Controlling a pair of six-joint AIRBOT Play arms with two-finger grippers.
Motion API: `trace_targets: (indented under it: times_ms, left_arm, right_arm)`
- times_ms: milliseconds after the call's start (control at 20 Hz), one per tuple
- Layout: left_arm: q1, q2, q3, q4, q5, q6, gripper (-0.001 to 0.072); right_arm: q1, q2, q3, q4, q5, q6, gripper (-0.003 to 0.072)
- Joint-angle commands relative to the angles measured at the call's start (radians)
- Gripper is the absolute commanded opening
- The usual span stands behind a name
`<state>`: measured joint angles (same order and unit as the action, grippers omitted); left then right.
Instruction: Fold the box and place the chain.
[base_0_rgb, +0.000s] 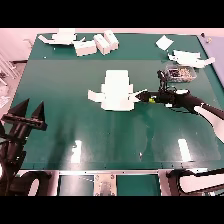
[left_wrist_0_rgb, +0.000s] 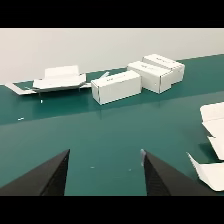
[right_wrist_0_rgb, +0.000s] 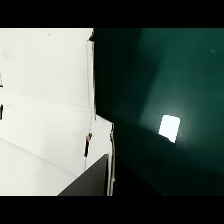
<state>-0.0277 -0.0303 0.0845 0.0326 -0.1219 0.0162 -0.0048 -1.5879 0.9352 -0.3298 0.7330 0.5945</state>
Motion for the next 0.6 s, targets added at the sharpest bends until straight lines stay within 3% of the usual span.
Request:
trace_targets:
  times_ms: [0, 350, 550]
  left_arm:
    - [0.000, 0.000, 0.000, -0.002, -0.034, 0.000, 0.0527]
    - [0.000, -0.003, 0.000, -0.002, -0.163, -0.001, 0.0526]
    - [0.000, -0.134, 0.004, -0.034, -0.176, 0.000, 0.0526]
  right_arm:
    - [-0.001, 0.000, 0.006, -0.021, 0.001, -0.021, 0.0005]
    - [0.001, -0.006, 0.006, -0.026, 0.020, -0.031, 0.0005]
    - [0.002, -0.006, 0.006, -0.026, 0.020, -0.032, 0.0005]
